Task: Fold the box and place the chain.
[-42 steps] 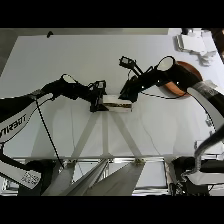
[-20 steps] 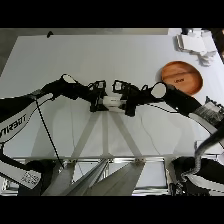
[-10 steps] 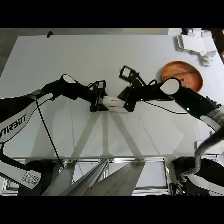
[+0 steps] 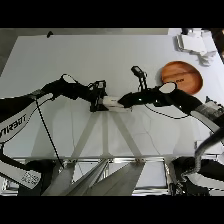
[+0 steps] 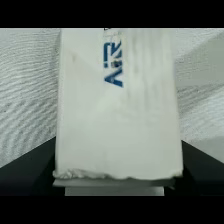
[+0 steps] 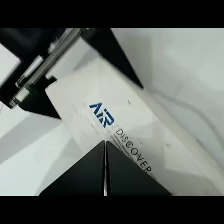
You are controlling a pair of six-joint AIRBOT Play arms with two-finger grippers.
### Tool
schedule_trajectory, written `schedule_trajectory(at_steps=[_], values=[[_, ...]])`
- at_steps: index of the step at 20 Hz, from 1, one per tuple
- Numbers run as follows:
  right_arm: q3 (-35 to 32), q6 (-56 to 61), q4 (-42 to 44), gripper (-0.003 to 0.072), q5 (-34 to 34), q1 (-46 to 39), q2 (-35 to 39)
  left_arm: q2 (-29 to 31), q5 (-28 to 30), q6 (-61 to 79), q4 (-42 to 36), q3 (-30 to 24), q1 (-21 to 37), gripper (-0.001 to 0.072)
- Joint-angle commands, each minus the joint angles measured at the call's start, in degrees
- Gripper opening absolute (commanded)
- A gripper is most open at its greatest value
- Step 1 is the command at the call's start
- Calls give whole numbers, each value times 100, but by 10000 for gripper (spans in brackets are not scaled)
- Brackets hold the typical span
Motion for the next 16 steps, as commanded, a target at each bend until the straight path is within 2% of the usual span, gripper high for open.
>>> schedule_trajectory(at_steps=[1,9,13,16], values=[[-234,122,-214,9,79,85,-144,0,-2,-9,-4,4,2,159],[-114,122,-76,9,68,85,-20,2,0,-9,-4,4,2,159],[170,122,-76,9,-39,-48,621,0,0,-9,-4,4,2,159],[223,122,-197,10,-339,-503,1285,0,0,-9,-4,4,2,159]])
